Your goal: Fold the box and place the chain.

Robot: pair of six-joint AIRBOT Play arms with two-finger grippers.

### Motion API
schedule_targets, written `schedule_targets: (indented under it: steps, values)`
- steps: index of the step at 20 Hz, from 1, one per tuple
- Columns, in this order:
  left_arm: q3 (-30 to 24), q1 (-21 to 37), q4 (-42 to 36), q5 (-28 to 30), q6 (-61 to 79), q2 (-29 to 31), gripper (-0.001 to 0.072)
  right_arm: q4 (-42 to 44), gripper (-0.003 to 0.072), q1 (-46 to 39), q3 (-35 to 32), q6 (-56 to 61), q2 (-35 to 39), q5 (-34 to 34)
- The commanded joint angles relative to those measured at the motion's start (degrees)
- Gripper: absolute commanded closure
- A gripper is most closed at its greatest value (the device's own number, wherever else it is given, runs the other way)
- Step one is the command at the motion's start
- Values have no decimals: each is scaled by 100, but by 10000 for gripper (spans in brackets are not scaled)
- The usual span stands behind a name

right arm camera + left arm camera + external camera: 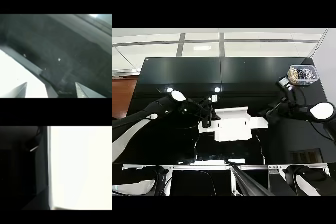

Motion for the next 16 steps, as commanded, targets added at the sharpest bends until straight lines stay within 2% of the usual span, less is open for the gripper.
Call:
schedule_targets:
  steps: [1,5,10,14,16]
  values:
    - [-24,-175,595,378,240,-7,683,-490,-22,551,-22,-828,-46,111]
    - [-26,-173,507,411,240,-9,683,-509,-21,1054,-234,-1801,-168,114]
    - [-26,-173,507,400,238,-11,683,-568,-22,1613,-455,-2258,-577,107]
    - [-26,-173,507,400,238,-11,683,-1121,-22,1816,-507,-2332,-754,214]
    - [-26,-173,507,400,236,-11,683,-872,-21,1978,-507,-2332,-861,39]
